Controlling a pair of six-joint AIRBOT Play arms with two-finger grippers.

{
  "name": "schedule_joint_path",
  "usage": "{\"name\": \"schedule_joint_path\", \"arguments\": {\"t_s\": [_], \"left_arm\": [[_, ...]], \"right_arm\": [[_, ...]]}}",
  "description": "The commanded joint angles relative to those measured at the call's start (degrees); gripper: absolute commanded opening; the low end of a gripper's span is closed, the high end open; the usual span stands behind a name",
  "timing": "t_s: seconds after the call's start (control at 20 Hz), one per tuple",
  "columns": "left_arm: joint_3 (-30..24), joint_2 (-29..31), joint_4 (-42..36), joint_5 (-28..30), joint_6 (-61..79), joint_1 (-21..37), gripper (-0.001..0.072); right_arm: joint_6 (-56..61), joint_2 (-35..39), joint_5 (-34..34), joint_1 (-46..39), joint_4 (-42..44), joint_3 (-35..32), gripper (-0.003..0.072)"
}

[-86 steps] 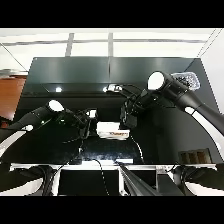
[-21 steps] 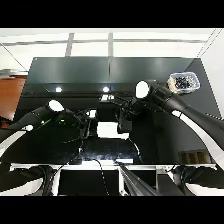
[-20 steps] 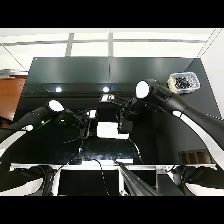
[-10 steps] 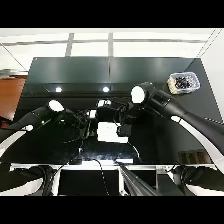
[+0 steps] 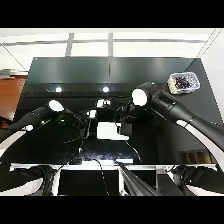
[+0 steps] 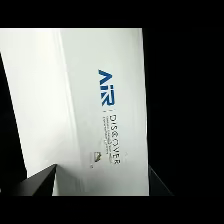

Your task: Fold the box and place the chain.

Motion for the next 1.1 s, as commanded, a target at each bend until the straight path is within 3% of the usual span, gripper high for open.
{"name": "schedule_joint_path", "arguments": {"t_s": [0.0,1.05], "left_arm": [[-0.04,-0.04,0.00,0.02,0.09,0.00,0.0469],[-0.04,-0.04,0.00,0.04,0.09,0.00,0.0469]], "right_arm": [[0.20,2.51,-0.09,0.07,-0.26,0.07,0.0693],[0.37,2.45,0.92,2.40,1.40,-0.02,0.0691]]}}
